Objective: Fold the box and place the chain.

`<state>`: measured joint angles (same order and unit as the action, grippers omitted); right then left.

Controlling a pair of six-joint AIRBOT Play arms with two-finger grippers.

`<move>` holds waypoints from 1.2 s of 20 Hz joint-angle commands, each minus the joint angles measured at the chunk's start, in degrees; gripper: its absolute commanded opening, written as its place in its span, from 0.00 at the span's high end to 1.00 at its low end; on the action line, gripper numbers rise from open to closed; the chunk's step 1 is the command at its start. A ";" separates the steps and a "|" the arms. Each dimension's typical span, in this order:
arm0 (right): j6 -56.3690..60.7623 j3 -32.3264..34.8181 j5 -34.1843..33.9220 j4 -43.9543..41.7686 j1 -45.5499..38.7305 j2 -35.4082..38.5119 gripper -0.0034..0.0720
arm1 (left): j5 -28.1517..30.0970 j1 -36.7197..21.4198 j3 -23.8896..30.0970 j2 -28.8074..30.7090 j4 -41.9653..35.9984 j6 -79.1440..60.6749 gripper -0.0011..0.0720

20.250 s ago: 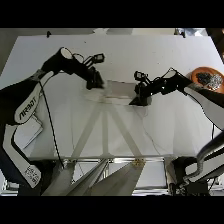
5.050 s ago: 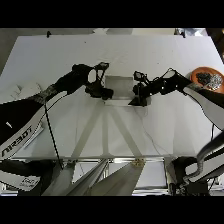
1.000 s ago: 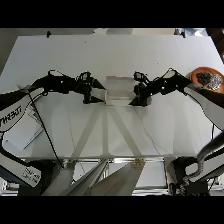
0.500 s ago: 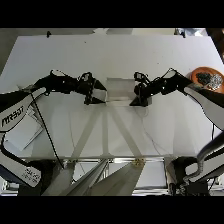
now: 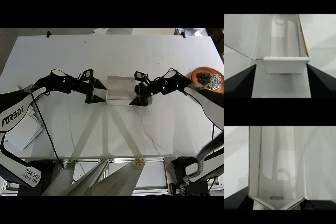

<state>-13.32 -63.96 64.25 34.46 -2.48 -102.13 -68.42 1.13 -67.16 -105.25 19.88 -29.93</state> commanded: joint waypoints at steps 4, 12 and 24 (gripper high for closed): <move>-0.22 -0.02 0.26 0.22 0.02 -0.02 0.46 | -1.92 -2.58 -0.09 -0.04 2.58 4.61 0.03; -0.22 -0.02 0.26 0.22 0.02 -0.02 0.46 | -3.23 -0.96 -2.36 -1.55 2.93 8.98 0.03; -0.22 -0.02 0.26 0.22 0.02 -0.02 0.46 | -0.35 2.05 -3.52 -1.95 3.54 9.53 0.03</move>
<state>-13.52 -63.96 64.53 34.70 -2.44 -102.15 -69.19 2.92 -70.59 -107.15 23.35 -20.43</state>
